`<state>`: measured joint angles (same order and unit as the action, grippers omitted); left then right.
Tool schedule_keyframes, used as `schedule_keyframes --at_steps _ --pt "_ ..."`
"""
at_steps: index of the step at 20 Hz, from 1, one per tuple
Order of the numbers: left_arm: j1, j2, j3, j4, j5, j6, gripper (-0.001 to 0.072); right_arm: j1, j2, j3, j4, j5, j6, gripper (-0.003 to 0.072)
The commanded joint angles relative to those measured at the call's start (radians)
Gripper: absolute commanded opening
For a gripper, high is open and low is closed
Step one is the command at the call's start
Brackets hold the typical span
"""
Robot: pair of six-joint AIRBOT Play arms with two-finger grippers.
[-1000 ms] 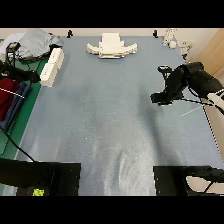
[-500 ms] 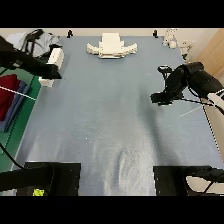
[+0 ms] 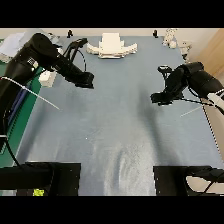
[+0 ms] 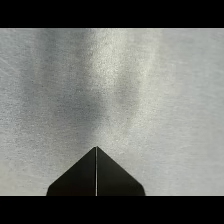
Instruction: Fold the box.
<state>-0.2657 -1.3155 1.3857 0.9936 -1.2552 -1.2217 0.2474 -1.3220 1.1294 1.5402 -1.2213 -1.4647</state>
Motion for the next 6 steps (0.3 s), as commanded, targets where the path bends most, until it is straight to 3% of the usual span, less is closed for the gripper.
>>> schedule_keyframes --at_steps 1,6 --pt "-0.062 -0.015 0.000 -0.006 -0.014 -0.017 0.0012 0.000 0.000 0.000 0.000 0.000 0.000 0.0004" --pt "-0.077 -0.015 0.000 -0.006 -0.011 -0.017 0.0012 0.000 0.000 0.000 0.000 0.000 0.000 0.0004"
